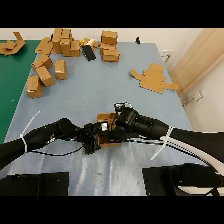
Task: Fold the box.
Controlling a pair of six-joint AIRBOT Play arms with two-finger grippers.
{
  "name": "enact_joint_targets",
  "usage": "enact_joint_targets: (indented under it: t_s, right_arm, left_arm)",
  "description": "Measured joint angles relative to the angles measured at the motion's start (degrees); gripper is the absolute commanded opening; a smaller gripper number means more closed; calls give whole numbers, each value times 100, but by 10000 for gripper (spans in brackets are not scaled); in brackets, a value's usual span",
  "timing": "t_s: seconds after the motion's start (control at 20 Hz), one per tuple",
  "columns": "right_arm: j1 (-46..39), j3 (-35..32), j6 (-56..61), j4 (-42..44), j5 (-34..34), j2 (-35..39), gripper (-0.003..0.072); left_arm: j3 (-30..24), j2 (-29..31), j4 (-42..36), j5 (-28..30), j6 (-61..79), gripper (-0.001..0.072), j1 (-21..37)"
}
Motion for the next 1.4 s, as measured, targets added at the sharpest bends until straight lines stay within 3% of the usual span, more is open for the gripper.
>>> enact_joint_targets:
  t_s: [0.95,1.0,1.05,1.1,1.25,1.3,1.35,1.4]
  right_arm:
    - [90,-2,-160,330,138,0,7]
    - [92,0,-160,334,140,0,7]
    - [94,-2,-162,339,142,0,10]
    - [94,-2,-166,348,142,0,62]
    - [94,-2,-173,361,162,-2,70]
    - [94,-2,-173,363,164,-2,113]
    - [94,-2,-170,372,195,-2,214]
    - [96,0,-179,415,273,-7,211]
  left_arm:
    - [0,0,-2,-4,-2,603,0]
    - [0,0,-2,-2,-4,545,0]
    - [0,0,0,2,-4,197,0]
    - [0,0,4,2,-7,21,0]
    - [0,0,13,-9,-11,23,0]
    - [0,0,15,-11,-13,24,0]
    - [0,0,15,-13,-15,40,0]
    - [-2,0,17,-15,-17,245,0]
